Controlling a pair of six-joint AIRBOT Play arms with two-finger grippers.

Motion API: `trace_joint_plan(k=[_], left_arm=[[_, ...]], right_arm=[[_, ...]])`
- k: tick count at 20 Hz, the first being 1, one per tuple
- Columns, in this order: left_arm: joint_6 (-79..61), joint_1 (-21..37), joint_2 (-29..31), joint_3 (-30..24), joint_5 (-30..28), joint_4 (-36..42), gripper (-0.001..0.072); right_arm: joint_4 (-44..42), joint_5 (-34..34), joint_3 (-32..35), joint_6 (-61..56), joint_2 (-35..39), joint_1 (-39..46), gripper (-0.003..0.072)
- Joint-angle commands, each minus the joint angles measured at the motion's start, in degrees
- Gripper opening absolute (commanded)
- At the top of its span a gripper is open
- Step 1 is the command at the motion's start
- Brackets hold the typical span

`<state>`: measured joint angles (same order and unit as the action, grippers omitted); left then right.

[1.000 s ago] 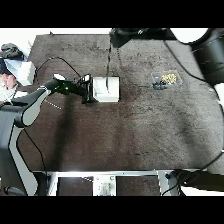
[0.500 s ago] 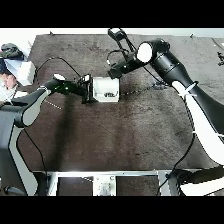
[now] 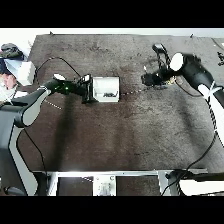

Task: Fold the box and place the chain.

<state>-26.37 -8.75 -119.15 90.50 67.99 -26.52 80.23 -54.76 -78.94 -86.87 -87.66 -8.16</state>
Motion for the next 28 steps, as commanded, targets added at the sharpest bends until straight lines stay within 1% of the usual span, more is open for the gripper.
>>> trace_joint_plan(k=[1, 2, 4, 5, 10, 13, 15, 17, 18, 19, 21, 22, 23, 25, 28], left_arm=[[-0.02, -0.02, 0.04, 0.04, 0.0, 0.0, 0.0324], [-0.02, -0.02, 0.04, 0.04, 0.0, 0.0, 0.0323], [-0.02, 0.0, 0.04, 0.04, 0.0, 0.0, 0.0323], [-0.02, -0.02, 0.04, 0.04, 0.0, 0.0, 0.0323], [-0.02, -0.02, 0.04, 0.04, 0.02, 0.0, 0.0324], [-0.02, 0.0, 0.04, 0.04, 0.0, 0.0, 0.0323], [-0.02, -0.02, 0.04, 0.04, 0.02, 0.0, 0.0323], [-0.02, -0.02, 0.04, 0.04, 0.0, 0.0, 0.0324], [-0.02, 0.0, 0.04, 0.04, 0.0, 0.0, 0.0323], [-0.02, -0.02, 0.04, 0.04, 0.02, 0.0, 0.0323], [-0.02, -0.02, 0.04, 0.04, 0.04, 0.0, 0.0324], [-0.02, -0.02, 0.04, 0.04, 0.02, 0.0, 0.0323], [-0.02, -0.02, 0.04, 0.04, 0.02, 0.0, 0.0323], [-0.02, -0.02, 0.04, 0.04, 0.04, 0.0, 0.0324], [-0.02, -0.02, 0.04, 0.04, 0.02, 0.0, 0.0323]], right_arm=[[-5.88, 17.51, 12.5, -5.57, -0.13, 5.7, 0.0279], [-9.29, 22.08, 13.73, -5.53, -1.14, 6.25, 0.0365], [-12.52, 26.97, 13.42, -5.53, -3.82, 6.16, 0.0365], [-13.94, 27.89, 12.79, -5.51, -5.27, 6.08, 0.0365], [-15.65, 30.88, 8.76, -5.6, -10.86, 6.05, 0.0364], [-16.44, 31.69, 8.13, -6.19, -11.85, 6.1, 0.0364], [-16.5, 31.39, 8.13, -6.54, -11.89, 6.12, 0.0365], [-16.17, 27.69, 8.09, -6.75, -11.37, 6.21, 0.0365], [-16.2, 26.77, 8.11, -5.62, -10.56, 6.14, 0.0341], [-16.15, 26.58, 8.11, -4.07, -9.18, 5.66, 0.0337], [-15.26, 25.57, 8.11, -2.97, -5.9, 4.9, 0.0338], [-14.38, 23.8, 8.11, -2.97, -4.48, 4.9, 0.0339], [-14.43, 22.18, 8.11, -2.99, -3.89, 5.14, 0.036], [-14.19, 21.07, 8.39, -3.02, -4.33, 5.38, 0.0357], [-13.79, 21.86, 9.92, -3.39, -5.68, 5.86, 0.0357]])
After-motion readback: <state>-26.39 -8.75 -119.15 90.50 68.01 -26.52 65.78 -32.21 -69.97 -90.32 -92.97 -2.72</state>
